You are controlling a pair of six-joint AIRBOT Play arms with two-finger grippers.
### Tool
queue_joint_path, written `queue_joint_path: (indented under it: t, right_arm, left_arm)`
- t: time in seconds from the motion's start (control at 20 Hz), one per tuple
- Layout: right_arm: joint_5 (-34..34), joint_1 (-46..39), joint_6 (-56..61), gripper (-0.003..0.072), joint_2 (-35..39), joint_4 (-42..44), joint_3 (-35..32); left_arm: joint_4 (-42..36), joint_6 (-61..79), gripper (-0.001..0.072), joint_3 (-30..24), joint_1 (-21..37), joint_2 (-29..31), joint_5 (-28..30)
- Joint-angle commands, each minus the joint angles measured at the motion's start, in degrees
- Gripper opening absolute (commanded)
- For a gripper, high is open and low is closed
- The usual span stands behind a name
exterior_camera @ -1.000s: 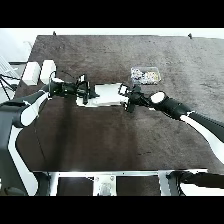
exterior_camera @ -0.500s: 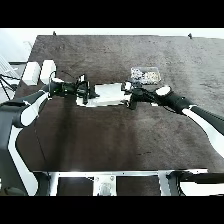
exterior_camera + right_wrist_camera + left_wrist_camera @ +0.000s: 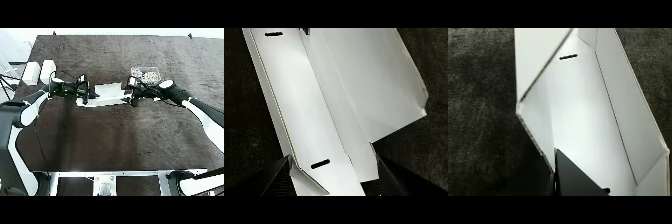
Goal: Fold the box and place the chain.
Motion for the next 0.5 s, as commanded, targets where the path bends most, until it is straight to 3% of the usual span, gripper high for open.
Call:
queue_joint_path:
  t: [0.0, 0.45]
  right_arm:
    - [4.61, -0.98, -0.33, 0.0615, -2.80, 0.02, 3.13]
    - [10.27, -2.47, -0.22, 0.0616, -7.61, -0.42, 9.66]
  left_arm:
    - [-0.15, 0.02, 0.0022, -0.02, -0.02, 0.00, 0.00]
    - [-0.37, 0.02, 0.0022, -0.02, -0.02, 0.00, -0.02]
